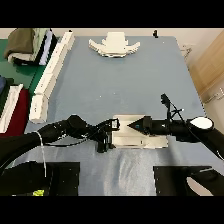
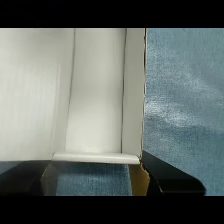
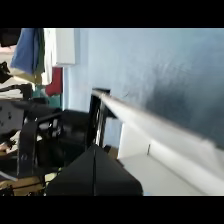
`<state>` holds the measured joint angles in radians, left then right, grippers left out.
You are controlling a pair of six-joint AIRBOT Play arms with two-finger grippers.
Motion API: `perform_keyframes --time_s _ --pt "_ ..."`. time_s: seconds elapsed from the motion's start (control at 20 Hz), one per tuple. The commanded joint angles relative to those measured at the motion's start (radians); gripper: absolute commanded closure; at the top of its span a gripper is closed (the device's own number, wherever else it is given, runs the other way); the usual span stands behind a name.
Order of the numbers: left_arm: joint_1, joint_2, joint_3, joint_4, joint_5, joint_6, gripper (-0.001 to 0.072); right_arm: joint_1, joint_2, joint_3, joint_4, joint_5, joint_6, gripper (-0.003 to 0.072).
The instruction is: Fold the box.
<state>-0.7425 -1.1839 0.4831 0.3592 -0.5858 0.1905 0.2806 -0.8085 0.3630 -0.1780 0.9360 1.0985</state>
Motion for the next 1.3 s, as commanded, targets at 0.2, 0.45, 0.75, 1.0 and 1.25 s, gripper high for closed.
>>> perform_keyframes --time_s 0.2,0.45,0.75,1.0,1.25 --pt "0.000 0.000 0.001 0.000 0.000 0.000 0.0248 0.001 -0.321 0.196 -0.299 -0.025 -0.026 0.0677" --pt "0.000 0.000 0.001 0.000 0.000 0.000 0.0248 0.002 -0.388 0.196 -0.328 -0.029 -0.064 0.0677" --pt "0.000 0.000 0.001 0.000 0.000 0.000 0.0248 0.002 -0.397 0.192 -0.367 -0.027 -0.072 0.0677" --pt "0.000 0.000 0.001 0.000 0.000 0.000 0.0248 0.051 -0.397 0.190 -0.376 -0.031 -0.072 0.0677" --pt "0.000 -0.001 0.001 0.000 0.000 0.000 0.0248 0.058 -0.348 0.237 -0.386 -0.023 -0.079 0.0683"
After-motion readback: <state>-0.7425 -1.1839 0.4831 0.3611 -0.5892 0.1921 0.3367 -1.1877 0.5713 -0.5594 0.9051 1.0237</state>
